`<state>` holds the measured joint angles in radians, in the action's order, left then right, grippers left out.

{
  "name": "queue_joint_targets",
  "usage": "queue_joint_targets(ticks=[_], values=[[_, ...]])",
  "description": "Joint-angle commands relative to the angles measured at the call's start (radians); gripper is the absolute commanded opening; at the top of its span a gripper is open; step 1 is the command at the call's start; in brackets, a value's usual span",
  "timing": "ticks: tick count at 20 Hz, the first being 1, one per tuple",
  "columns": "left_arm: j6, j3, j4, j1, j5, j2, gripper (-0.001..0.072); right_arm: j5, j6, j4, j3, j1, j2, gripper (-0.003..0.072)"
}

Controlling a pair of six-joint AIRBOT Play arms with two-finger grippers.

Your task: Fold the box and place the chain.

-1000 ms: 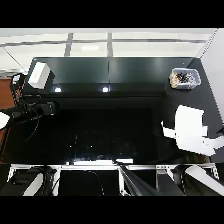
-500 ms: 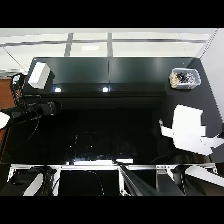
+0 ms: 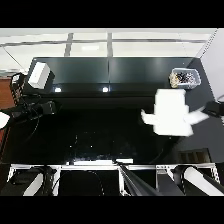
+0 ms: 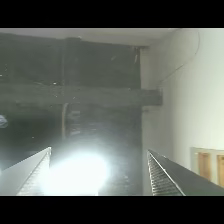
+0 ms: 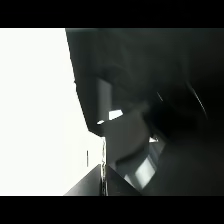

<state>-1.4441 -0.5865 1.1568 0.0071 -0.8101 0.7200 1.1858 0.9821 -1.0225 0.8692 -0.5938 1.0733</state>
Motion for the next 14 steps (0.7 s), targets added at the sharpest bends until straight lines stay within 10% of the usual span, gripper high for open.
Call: queue_joint_targets(ticks=[1, 8, 14], values=[[0.018, 0.000, -0.091, -0.005, 0.005, 0.007, 0.0708, -0.211, -0.120, 0.388, -0.187, 0.158, -0.155, 0.0014], [0.225, -0.035, -0.322, -0.188, 0.041, 0.217, 0.0706, -0.550, -0.235, 0.660, -0.509, 0.547, -0.185, 0.0015], [0.350, -0.251, -0.587, -0.206, -0.126, 0.577, 0.0706, -0.561, -0.235, 0.656, -0.524, 0.623, -0.185, 0.0015]])
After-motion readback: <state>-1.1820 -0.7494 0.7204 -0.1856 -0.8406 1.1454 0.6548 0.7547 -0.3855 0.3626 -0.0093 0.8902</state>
